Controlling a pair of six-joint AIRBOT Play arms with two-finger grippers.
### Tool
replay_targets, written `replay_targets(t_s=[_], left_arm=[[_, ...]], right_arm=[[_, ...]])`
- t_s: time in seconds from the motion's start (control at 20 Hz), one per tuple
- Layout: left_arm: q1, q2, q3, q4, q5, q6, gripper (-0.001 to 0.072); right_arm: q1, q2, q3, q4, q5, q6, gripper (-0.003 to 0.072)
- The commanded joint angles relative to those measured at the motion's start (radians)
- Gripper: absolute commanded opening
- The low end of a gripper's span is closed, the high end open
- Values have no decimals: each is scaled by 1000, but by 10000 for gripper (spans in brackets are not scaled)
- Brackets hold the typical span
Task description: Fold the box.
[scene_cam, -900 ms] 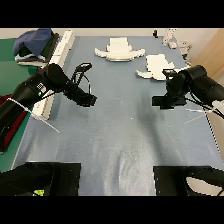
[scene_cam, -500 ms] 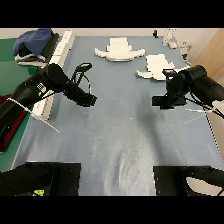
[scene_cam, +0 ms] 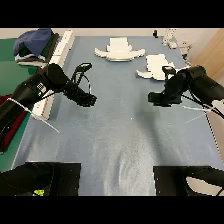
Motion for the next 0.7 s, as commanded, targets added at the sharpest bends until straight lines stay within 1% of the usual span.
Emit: replay_targets(t_s=[0.0,0.1,0.2,0.35,0.45,0.5,0.65], left_arm=[[0,-1,1,0,0,0,15],[0,-1,1,0,0,0,14],[0,-1,1,0,0,0,15],[0,-1,1,0,0,0,14],[0,-1,1,0,0,0,14],[0,-1,1,0,0,0,14],[0,-1,1,0,0,0,14]], right_arm=[[-92,-51,99,-5,18,49,316],[-240,-148,261,3,-17,4,316],[-401,-283,445,45,-24,-56,316],[-586,-510,685,200,-24,-121,317],[-650,-629,782,338,-7,-163,317],[-666,-674,815,383,1,-178,316],[-673,-798,923,426,6,-207,316]])
